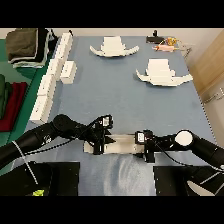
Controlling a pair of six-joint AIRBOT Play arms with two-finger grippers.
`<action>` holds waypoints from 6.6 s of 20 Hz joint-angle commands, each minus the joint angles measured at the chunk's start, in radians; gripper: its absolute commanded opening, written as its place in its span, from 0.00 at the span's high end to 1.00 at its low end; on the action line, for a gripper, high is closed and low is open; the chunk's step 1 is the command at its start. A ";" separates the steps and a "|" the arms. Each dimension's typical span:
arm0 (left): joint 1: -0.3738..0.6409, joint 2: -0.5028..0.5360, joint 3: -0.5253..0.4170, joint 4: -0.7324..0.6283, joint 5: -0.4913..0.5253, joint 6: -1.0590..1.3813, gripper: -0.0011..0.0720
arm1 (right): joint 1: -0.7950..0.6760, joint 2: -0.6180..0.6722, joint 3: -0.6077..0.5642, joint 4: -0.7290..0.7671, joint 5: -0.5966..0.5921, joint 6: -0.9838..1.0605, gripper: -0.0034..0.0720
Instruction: Fold the box.
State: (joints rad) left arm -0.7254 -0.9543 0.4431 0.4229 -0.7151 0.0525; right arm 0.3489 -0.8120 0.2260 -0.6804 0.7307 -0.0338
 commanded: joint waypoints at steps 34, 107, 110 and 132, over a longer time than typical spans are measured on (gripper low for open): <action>0.000 0.000 0.000 0.000 0.000 0.000 0.96 | 0.000 -0.019 -0.031 0.076 -0.042 -0.095 0.09; 0.000 0.000 0.000 0.000 0.000 0.000 0.96 | 0.008 -0.041 -0.007 0.097 -0.005 -0.071 0.29; 0.000 0.000 0.000 0.000 0.000 0.000 0.96 | 0.008 -0.043 -0.007 0.065 -0.005 -0.071 0.29; 0.000 0.000 0.000 0.000 0.000 0.000 0.96 | 0.008 -0.041 -0.022 0.101 -0.008 -0.061 0.38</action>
State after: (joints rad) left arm -0.7258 -0.9546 0.4423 0.4232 -0.7162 0.0521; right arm 0.3557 -0.8536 0.2043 -0.5884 0.7166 -0.0952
